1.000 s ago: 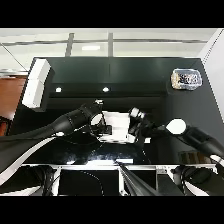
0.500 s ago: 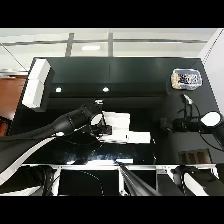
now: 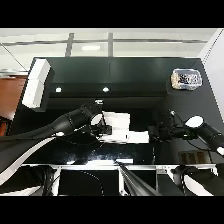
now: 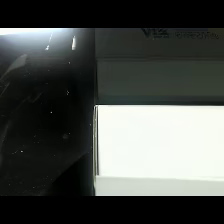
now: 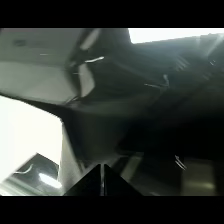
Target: Fold the box and place the chain.
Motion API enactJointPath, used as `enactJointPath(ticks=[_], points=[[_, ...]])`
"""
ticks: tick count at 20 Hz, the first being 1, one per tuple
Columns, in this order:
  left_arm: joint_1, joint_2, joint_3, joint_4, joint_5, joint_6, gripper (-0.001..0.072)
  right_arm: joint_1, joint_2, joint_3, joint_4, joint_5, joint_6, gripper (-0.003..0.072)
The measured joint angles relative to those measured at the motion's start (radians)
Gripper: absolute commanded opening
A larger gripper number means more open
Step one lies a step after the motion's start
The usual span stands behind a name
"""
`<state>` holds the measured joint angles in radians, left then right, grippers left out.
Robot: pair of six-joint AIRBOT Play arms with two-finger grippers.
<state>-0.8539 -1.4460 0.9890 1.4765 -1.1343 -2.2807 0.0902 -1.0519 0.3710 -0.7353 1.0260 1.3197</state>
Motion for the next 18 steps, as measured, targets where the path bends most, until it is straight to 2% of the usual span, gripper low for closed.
enactJointPath(ticks=[2,3,5,6,13,18], points=[[0.000,0.000,0.000,0.001,0.000,0.000,0.0030,0.047,-0.005,-0.001,0.048,-0.028,-0.021,0.0039],[0.000,0.000,0.000,0.003,0.000,0.000,0.0030,0.066,-0.007,-0.001,0.063,-0.035,-0.029,0.0108],[0.000,0.000,0.000,0.003,0.000,0.000,0.0030,0.100,-0.009,0.000,0.093,-0.045,-0.045,0.0494],[0.000,0.000,0.000,0.003,-0.002,0.000,0.0030,0.112,-0.010,0.000,0.110,-0.047,-0.061,0.0563],[0.000,0.000,0.000,0.003,-0.001,0.000,0.0030,0.146,-0.010,0.047,0.211,-0.003,-0.193,0.0562],[0.000,0.000,0.000,0.003,-0.001,0.000,0.0030,0.241,-0.010,0.116,0.171,-0.041,-0.106,0.0540]])
